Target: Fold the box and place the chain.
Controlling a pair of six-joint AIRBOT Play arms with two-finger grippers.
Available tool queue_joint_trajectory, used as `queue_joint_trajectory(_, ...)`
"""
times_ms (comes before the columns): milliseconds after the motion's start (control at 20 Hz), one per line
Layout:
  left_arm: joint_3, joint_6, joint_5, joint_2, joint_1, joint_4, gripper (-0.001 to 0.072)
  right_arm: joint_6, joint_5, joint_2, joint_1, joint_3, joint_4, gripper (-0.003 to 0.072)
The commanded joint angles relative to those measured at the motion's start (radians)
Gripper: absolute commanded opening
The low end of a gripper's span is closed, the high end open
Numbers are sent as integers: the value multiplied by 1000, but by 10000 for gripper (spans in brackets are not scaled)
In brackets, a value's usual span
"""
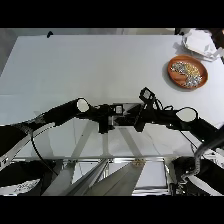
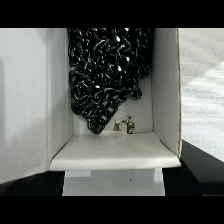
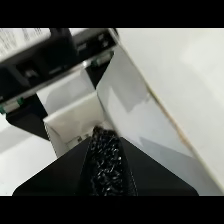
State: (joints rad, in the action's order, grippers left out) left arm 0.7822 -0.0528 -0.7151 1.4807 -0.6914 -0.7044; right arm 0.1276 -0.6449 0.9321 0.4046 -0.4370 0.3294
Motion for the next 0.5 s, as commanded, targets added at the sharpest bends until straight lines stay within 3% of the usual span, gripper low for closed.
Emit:
queue_joint_trajectory(0,1,0,0,0,0,0,270,8,-55,-109,-80,-22,12,200)
queue_joint_trajectory(50,1,0,0,0,0,0,270,8,-76,-148,-131,-38,15,192)
queue_joint_trajectory(150,1,0,0,0,0,0,270,18,-80,-174,-248,-87,14,99)
queue_joint_trajectory(200,1,0,0,0,0,0,270,42,-83,-164,-311,-119,14,99)
queue_joint_trajectory(250,1,0,0,0,0,0,270,63,-84,-145,-358,-150,14,94)
queue_joint_trajectory(300,1,0,0,0,0,0,270,93,-82,-116,-378,-184,14,10)
queue_joint_trajectory(450,1,0,0,0,0,0,270,112,-181,35,-375,-313,15,12)
